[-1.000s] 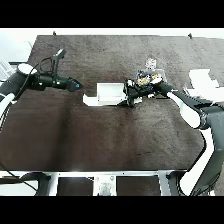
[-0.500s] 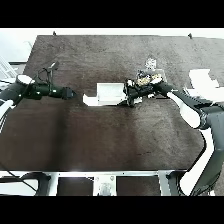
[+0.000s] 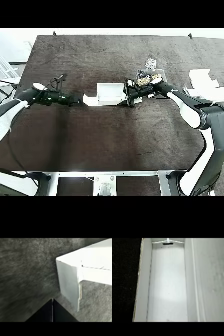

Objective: Fold the box and place the chain.

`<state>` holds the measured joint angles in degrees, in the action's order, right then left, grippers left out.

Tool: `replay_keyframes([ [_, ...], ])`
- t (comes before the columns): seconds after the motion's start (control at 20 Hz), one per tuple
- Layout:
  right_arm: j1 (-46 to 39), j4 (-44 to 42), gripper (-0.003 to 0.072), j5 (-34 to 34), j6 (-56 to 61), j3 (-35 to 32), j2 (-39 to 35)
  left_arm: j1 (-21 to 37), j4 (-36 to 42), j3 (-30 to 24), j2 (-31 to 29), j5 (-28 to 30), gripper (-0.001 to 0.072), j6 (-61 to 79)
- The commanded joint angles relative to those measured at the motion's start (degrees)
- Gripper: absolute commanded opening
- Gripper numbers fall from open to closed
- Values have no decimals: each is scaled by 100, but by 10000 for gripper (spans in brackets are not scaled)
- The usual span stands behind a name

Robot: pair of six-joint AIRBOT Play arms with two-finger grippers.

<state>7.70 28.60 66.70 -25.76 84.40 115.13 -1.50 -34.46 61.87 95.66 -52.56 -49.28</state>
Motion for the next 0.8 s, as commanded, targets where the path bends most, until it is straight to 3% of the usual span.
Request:
replay_keyframes([
  [0.0, -2, 0, 588, 2, 2, -2, 0, -243, 68, 219, 341, 42, 20, -90],
  [0.2, -2, 0, 589, 2, 2, -2, 0, -409, 313, 595, 817, -348, 19, -127],
  [0.6, -2, 0, 588, 2, 2, -2, 0, -417, 328, 1241, 791, -798, 24, -188],
  [0.65, -2, 0, 589, 2, 2, -2, 0, -417, 330, 1290, 791, -861, 213, -188],
  [0.7, -2, 0, 589, 2, 2, -2, 0, -417, 326, 1329, 791, -931, 310, -188],
  [0.75, -2, 0, 589, 2, 2, -2, 0, -417, 328, 1340, 791, -970, 309, -188],
])
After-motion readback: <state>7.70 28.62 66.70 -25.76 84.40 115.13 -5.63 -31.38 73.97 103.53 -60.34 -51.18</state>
